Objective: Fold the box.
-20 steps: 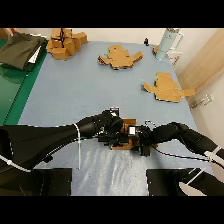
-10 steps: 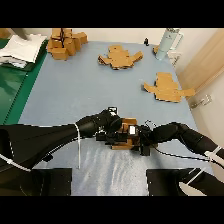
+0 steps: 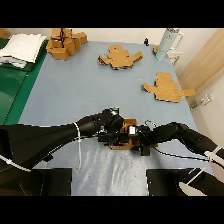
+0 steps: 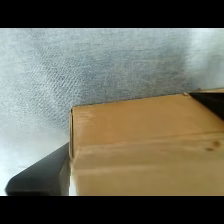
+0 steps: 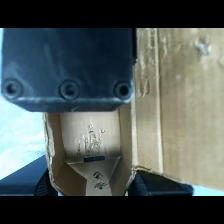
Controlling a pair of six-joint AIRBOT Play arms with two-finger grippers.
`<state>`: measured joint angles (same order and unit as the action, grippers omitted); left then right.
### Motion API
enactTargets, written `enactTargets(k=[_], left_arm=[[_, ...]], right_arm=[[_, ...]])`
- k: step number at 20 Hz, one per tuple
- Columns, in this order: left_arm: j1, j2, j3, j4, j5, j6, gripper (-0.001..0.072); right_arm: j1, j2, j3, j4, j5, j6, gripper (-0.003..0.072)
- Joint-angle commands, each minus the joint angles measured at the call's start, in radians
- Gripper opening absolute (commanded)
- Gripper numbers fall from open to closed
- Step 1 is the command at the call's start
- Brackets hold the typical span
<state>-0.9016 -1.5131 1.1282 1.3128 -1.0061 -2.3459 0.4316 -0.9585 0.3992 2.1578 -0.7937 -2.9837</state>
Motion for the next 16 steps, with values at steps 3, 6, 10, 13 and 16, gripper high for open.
enactTargets(k=[3,6,10,13,16], left_arm=[[0.038,0.001,0.066,0.000,-0.122,0.001,0.0387],[0.088,0.001,0.114,-0.037,-0.221,0.026,0.0388],[0.183,0.001,0.168,-0.205,-0.295,0.191,0.0388],[0.257,0.001,0.180,-0.277,-0.330,0.266,0.0388],[0.329,0.001,0.181,-0.315,-0.366,0.335,0.0388]], right_arm=[[0.001,0.000,0.001,0.000,-0.001,0.002,0.0464],[0.001,0.000,0.001,0.000,-0.001,0.002,0.0464],[0.001,0.000,0.001,0.000,-0.001,0.002,0.0464],[0.001,0.000,0.001,0.000,-0.001,0.002,0.0464],[0.001,0.000,0.001,0.000,-0.001,0.002,0.0464]])
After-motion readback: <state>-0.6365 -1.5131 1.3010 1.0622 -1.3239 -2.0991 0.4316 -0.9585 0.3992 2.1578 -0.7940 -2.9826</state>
